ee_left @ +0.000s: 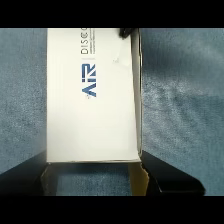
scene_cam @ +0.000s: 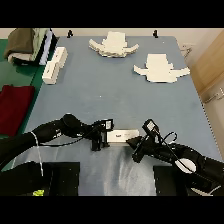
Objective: Fold the box.
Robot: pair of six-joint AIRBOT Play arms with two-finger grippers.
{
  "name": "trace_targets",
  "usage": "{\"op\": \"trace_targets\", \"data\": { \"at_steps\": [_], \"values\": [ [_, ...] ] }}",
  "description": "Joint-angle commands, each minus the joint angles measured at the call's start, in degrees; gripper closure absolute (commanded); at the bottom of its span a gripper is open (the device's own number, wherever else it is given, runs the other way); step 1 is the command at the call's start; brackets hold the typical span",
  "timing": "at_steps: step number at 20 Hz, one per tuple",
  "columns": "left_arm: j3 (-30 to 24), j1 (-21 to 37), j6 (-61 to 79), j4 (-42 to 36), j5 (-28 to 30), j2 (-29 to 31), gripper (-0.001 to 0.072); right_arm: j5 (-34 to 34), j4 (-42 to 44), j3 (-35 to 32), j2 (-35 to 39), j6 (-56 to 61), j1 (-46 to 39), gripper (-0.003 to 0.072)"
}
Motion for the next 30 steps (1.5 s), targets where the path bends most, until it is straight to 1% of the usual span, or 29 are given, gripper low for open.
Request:
{"op": "trace_targets", "data": {
  "at_steps": [1,6,9,11,13,15,16,17,19,20,22,23,24,28,30],
  "values": [
    [0.0,0.04,0.04,0.0,0.02,0.02,0.0182,-1.75,0.15,1.22,2.1,-0.02,0.04,0.068],
    [0.0,0.04,0.04,0.0,0.02,0.02,0.0182,-5.95,-0.28,3.61,2.1,-0.24,0.04,0.068],
    [0.0,0.04,0.04,0.0,0.02,0.02,0.0182,-6.01,-1.36,5.92,1.68,-0.2,-0.48,0.068],
    [0.0,0.04,0.04,0.0,0.02,0.02,0.0182,-3.34,-1.29,8.5,0.15,1.03,-3.3,0.068],
    [0.0,0.04,0.04,0.0,0.02,0.02,0.0182,3.78,-1.36,12.79,-2.67,1.51,-8.15,0.068],
    [0.0,0.04,0.04,0.0,0.02,0.02,0.0181,14.4,-1.77,18.64,-7.06,2.03,-15.04,0.068],
    [0.0,0.04,0.04,0.0,0.02,0.02,0.0182,20.46,-3.89,22.36,-9.94,4.55,-18.93,0.068],
    [0.0,0.04,0.04,0.0,0.02,0.02,0.0182,25.97,-7.52,26.01,-12.68,7.78,-22.16,0.068],
    [0.0,0.04,0.02,0.0,0.02,0.02,0.0181,35.82,-18.51,33.42,-18.01,15.32,-26.75,0.068],
    [0.0,0.04,0.04,0.0,0.02,0.02,0.0181,40.3,-24.35,36.98,-20.41,19.39,-27.96,0.068],
    [0.0,0.04,0.04,0.0,0.02,0.02,0.0182,47.41,-31.23,42.62,-24.02,24.55,-28.63,0.068],
    [0.0,0.04,0.04,0.0,0.02,0.02,0.0182,49.68,-31.93,44.7,-25.49,25.44,-28.63,0.068],
    [0.0,0.04,0.04,0.0,0.02,0.02,0.0182,50.51,-31.67,46.07,-26.51,25.66,-28.63,0.068],
    [0.0,0.04,0.04,0.0,0.02,0.02,0.0182,49.29,-26.86,46.69,-27.1,28.26,-28.63,0.068],
    [0.0,0.04,0.04,-0.02,0.0,0.02,0.0182,49.42,-26.75,46.69,-27.1,30.4,-28.63,0.068]
  ]
}}
